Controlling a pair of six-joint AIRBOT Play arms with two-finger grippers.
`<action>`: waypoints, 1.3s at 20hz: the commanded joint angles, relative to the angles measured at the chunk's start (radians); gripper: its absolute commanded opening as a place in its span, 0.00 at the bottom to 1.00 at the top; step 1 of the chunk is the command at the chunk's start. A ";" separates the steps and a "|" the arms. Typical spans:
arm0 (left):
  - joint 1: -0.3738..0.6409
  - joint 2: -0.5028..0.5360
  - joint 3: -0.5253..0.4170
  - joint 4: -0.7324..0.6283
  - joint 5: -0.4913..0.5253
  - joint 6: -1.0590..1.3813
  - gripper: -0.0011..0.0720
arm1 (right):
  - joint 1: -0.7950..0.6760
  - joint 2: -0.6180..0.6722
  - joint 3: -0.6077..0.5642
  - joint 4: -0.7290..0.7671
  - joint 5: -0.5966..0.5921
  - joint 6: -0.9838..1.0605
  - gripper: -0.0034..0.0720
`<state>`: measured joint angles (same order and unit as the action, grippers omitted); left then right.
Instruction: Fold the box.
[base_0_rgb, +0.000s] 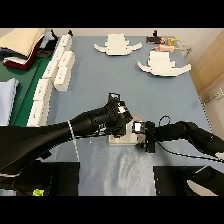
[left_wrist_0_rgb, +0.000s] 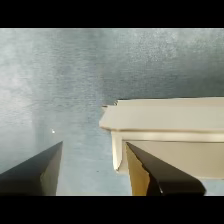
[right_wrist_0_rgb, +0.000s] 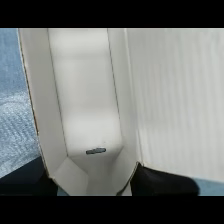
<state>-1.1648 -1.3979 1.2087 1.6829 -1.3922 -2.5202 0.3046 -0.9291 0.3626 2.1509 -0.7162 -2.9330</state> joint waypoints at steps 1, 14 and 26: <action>-0.001 0.008 0.049 0.010 -0.055 0.055 0.43 | 0.000 0.001 0.000 0.000 0.000 0.000 0.76; 0.355 0.362 -0.245 -0.435 0.098 1.200 0.03 | 0.000 0.001 0.000 0.000 0.000 0.000 0.76; 0.505 0.340 -0.545 -0.697 0.502 2.197 0.97 | 0.000 0.001 0.000 -0.001 0.001 0.000 0.76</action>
<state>-0.7033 -1.0534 0.7242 1.1648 -0.9764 -0.7452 0.3046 -0.9291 0.3626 2.1509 -0.7158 -2.9326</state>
